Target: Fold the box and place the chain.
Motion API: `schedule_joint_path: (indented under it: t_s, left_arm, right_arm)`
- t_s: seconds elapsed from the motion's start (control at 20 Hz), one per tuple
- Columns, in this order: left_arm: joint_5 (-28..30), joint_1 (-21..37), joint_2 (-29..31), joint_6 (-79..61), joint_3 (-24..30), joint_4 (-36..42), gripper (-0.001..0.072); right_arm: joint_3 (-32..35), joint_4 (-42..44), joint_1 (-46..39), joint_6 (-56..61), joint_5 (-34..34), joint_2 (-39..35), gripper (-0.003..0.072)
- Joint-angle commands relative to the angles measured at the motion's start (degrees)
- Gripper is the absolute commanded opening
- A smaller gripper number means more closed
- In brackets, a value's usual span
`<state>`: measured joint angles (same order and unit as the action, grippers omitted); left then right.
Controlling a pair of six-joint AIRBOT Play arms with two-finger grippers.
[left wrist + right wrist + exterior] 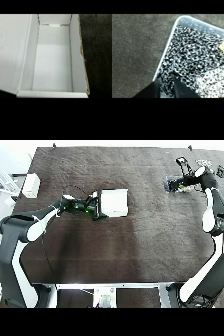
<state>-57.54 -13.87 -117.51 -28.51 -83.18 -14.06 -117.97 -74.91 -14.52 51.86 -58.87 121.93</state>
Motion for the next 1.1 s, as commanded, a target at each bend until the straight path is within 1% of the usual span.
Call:
schedule_joint_path:
  t_s: [0.0, 0.1, 0.15, 0.4, 0.55, 0.7, 0.8, 0.9, 1.05]
  left_arm:
    - [0.02, -0.04, -0.02, -0.02, -0.04, -0.02, 0.0523]
    - [0.02, -0.04, 0.0, -0.02, -0.04, -0.02, 0.0523]
    - [0.02, -0.04, 0.0, -0.02, -0.04, -0.02, 0.0523]
    - [0.02, -0.04, 0.0, -0.02, -0.04, -0.02, 0.0523]
    - [0.02, -0.04, 0.0, 0.0, -0.04, -0.02, 0.0523]
    - [0.02, -0.04, 0.0, -0.02, -0.04, -0.02, 0.0523]
    - [0.02, -0.04, 0.0, -0.02, -0.04, -0.02, 0.0523]
    - [0.02, -0.04, 0.0, -0.02, -0.04, 0.0, 0.0523]
    - [0.02, -0.04, 0.0, -0.02, -0.04, 0.0, 0.0523]
  right_arm:
    - [0.35, -0.52, 0.61, -0.5, -0.61, 0.57, 0.0142]
    - [0.33, -0.55, 0.61, -0.5, -0.57, 0.57, 0.0097]
    - [0.31, -0.72, 0.59, -0.48, -0.55, 0.52, 0.0017]
    - [0.22, -2.4, 0.59, 1.49, -0.04, -2.51, 0.0016]
    - [0.22, -6.6, 0.57, 5.92, 0.79, -6.03, 0.0015]
    - [0.22, -6.78, 0.59, 8.57, 0.68, -9.92, 0.0015]
    - [0.22, -6.75, 0.63, 10.69, -0.68, -12.87, 0.0015]
    - [0.22, -6.71, 1.03, 11.43, -3.65, -16.79, 0.0015]
    - [0.22, -6.73, 3.17, 11.65, -6.58, -24.68, 0.0015]
